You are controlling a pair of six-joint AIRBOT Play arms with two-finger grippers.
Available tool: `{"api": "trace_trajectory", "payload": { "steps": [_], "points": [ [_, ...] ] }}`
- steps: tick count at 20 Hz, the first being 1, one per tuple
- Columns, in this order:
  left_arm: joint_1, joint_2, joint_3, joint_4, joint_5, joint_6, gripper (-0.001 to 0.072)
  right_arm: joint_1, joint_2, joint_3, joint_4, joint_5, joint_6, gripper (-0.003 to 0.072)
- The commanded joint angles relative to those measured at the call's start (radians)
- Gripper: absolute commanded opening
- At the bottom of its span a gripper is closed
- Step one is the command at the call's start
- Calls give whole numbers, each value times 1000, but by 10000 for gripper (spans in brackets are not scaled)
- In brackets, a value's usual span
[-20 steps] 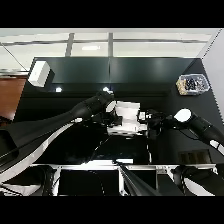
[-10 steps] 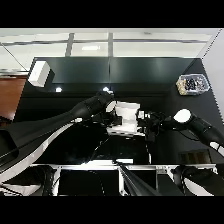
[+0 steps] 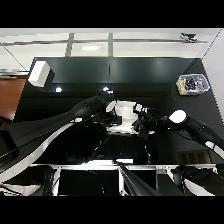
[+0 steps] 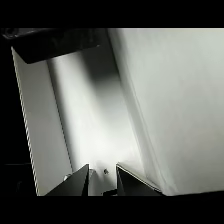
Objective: Fold the box and place the chain.
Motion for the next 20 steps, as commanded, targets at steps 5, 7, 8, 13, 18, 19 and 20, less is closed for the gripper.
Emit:
{"api": "trace_trajectory", "payload": {
  "steps": [5,7,8,13,18,19,20],
  "points": [
    [0,1,1,-1,-3,2,30,1,-6,0,-44,13,69,378],
    [0,1,1,-1,-4,2,30,1,-6,0,-43,12,70,181],
    [0,1,1,-1,-3,2,30,1,-6,0,-43,11,70,284],
    [0,1,1,0,-4,2,30,-6,14,16,-73,35,249,1],
    [1,0,1,0,-3,2,30,-240,175,114,-230,370,925,14],
    [1,0,1,0,-2,2,30,-329,213,113,-299,377,996,14],
    [1,0,1,0,-2,2,30,-416,233,106,-359,360,1138,14]
  ]
}}
